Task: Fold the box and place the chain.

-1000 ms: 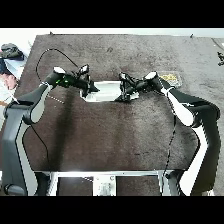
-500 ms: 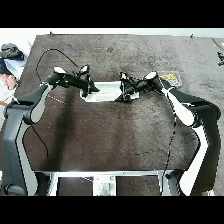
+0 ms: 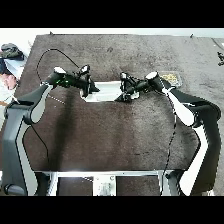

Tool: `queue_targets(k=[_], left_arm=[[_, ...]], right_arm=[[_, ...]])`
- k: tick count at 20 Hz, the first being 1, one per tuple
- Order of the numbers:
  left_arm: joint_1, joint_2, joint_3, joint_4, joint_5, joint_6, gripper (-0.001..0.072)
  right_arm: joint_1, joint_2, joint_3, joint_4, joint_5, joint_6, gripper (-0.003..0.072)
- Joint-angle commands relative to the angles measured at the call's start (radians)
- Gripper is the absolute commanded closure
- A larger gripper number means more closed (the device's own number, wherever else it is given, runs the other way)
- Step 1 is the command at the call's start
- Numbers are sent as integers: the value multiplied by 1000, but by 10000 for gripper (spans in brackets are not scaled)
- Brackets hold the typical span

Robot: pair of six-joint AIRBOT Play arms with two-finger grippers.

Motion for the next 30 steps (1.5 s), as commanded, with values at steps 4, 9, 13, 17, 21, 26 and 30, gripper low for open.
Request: queue_targets(k=[4,9,13,17,21,26,30], left_arm=[[1,0,0,1,0,0,698],[1,0,0,1,0,0,698],[1,0,0,1,0,0,698],[1,0,0,1,0,0,698],[1,0,0,1,0,0,698],[1,0,0,1,0,0,698],[1,0,0,1,0,0,698]], right_arm=[[1,-1,1,-5,5,11,175],[16,-6,1,-76,10,35,170],[13,-27,1,-66,21,55,246],[11,-30,1,-62,18,53,247],[11,-30,1,-63,14,53,245],[11,-30,1,-63,14,53,245],[11,-30,1,-63,15,53,246]])
